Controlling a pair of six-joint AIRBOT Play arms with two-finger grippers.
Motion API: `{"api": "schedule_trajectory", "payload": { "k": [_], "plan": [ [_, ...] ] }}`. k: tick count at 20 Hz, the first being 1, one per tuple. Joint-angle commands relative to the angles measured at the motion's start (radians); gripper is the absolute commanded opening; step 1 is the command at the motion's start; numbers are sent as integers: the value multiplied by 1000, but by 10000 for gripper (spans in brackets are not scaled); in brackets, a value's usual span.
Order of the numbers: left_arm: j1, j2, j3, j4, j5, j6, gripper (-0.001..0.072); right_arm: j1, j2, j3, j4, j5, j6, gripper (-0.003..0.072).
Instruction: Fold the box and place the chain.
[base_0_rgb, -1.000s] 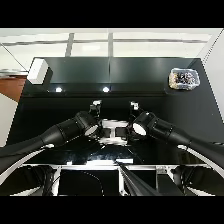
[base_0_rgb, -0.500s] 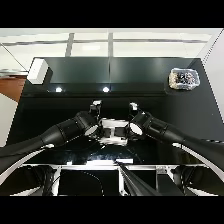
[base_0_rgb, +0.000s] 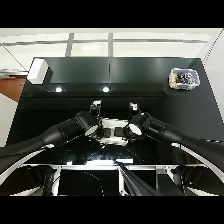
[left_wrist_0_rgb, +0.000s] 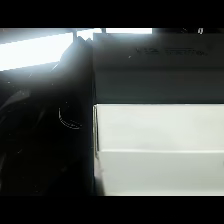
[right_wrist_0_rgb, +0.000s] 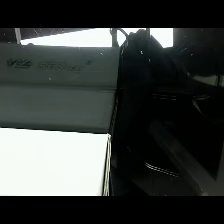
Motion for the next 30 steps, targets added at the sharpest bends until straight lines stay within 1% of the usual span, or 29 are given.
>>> {"api": "schedule_trajectory", "payload": {
  "k": [1,5,6,7,8,15,18,20,23,26,28,30],
  "plan": [
    [0,-1,0,0,0,0,28,1,0,0,-4,0,4,66],
    [0,-1,0,0,0,0,28,1,0,0,-5,0,3,68],
    [0,-1,0,0,-1,0,28,1,0,0,-5,0,3,113],
    [0,-1,0,0,-1,0,27,1,1,0,-4,1,3,279],
    [0,-1,0,0,-1,0,28,1,3,0,-5,1,3,368],
    [0,-1,0,0,-1,0,28,1,3,1,-4,0,-25,366],
    [0,-1,0,0,-1,0,27,0,12,27,-6,46,-82,369],
    [0,-1,0,0,-1,0,28,-1,41,51,-5,64,-82,443],
    [0,-1,0,0,-2,0,28,-1,119,51,-8,74,-108,442],
    [0,-1,0,0,-1,0,27,-8,224,51,-25,145,-160,443],
    [0,-1,0,0,-2,0,28,-37,309,51,-84,222,-183,443],
    [0,-1,0,-2,-2,0,28,-82,405,51,-202,309,-213,443]
  ]
}}
